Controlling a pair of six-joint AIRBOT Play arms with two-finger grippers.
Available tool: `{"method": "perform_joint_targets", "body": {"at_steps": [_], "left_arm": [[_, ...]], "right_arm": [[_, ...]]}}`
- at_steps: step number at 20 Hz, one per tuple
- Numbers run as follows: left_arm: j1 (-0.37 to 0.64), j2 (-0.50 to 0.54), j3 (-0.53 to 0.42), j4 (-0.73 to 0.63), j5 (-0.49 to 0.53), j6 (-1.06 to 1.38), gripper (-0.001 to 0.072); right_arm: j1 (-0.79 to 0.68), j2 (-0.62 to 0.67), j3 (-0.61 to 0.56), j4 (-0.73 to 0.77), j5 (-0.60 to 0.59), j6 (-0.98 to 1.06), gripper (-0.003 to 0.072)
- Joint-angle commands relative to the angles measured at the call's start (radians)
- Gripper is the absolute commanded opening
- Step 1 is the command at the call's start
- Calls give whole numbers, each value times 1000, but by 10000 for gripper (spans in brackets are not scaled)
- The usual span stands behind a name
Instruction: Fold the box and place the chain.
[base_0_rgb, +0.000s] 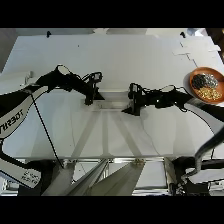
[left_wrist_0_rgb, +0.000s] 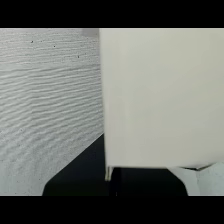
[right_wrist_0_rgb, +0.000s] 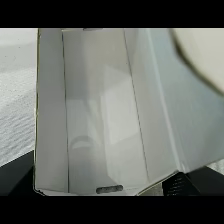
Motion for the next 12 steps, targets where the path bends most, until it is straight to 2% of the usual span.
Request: {"method": "perform_joint_targets", "body": {"at_steps": [1,4,7,12], "left_arm": [[0,0,0,0,1,0,15],[0,0,0,0,1,0,15],[0,0,0,0,1,0,15],[0,0,0,0,1,0,15]], "right_arm": [[-1,0,1,-1,1,-1,698],[-1,0,1,0,2,-1,685],[-1,0,1,-2,4,-1,520],[-1,0,1,-1,4,0,521]]}}
